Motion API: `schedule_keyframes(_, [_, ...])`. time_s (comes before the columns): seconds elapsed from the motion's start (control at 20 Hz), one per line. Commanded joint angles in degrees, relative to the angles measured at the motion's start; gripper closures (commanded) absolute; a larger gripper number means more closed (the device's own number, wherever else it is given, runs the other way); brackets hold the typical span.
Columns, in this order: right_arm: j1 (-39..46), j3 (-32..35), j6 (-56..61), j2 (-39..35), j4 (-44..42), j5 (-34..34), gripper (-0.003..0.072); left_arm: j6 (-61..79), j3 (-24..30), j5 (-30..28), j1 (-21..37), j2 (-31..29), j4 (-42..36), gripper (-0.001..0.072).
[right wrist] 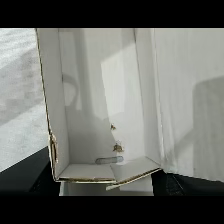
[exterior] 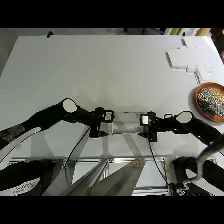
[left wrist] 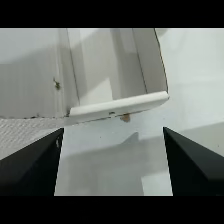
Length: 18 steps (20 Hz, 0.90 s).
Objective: Fold the box and place the chain.
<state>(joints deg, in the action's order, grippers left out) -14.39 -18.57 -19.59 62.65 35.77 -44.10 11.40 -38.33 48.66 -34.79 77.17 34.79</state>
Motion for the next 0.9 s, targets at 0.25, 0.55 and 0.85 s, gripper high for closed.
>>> schedule_keyframes(0.25, [0.0, 0.0, 0.0, 0.0, 0.0, 0.0, 0.0346, -1.0, 0.0, -0.8, -2.5, 2.8, -5.1, -0.0004])
schedule_keyframes(0.55, [0.0, 0.0, 0.0, 0.0, 0.0, 0.0, 0.0346, -3.1, 0.0, -3.9, -2.5, 3.1, -6.1, -0.0004])
schedule_keyframes(0.85, [0.0, 0.0, 0.0, 0.0, 0.0, 0.0, 0.0346, -2.8, 0.0, -8.4, -5.1, 3.1, -7.6, 0.0008])
